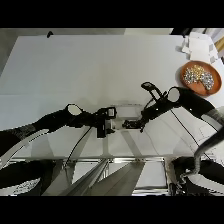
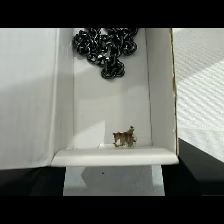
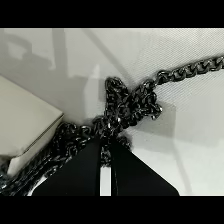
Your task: Fold the box and place the chain.
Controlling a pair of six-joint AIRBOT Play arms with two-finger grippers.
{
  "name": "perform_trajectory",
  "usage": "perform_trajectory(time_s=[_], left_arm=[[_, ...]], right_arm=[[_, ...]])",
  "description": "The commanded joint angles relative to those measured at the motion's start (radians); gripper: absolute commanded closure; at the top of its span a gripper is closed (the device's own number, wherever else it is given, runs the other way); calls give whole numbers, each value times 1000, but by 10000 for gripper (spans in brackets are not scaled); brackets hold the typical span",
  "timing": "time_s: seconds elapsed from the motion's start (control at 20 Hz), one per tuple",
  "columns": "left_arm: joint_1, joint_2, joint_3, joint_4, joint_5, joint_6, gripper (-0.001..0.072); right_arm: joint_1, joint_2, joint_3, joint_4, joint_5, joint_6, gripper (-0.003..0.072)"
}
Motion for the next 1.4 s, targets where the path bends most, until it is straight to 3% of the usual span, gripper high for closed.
perform_trajectory(time_s=[0.0, 0.4, 0.6, 0.95, 1.35], left_arm=[[1, 0, 0, 0, 0, 0, 678], [1, 0, 0, 1, 0, 0, 678], [1, 0, 0, 0, 0, 0, 678], [1, 0, 0, 0, 0, 0, 678], [1, 0, 0, 0, 0, 0, 678]], right_arm=[[1, 85, 0, 0, 39, -4, 676], [1, 351, 0, 12, 188, -4, 676], [1, 445, 0, 109, 206, -29, 676], [4, 475, 0, 360, 198, -145, 676], [179, 471, 0, 380, 29, -158, 676]])
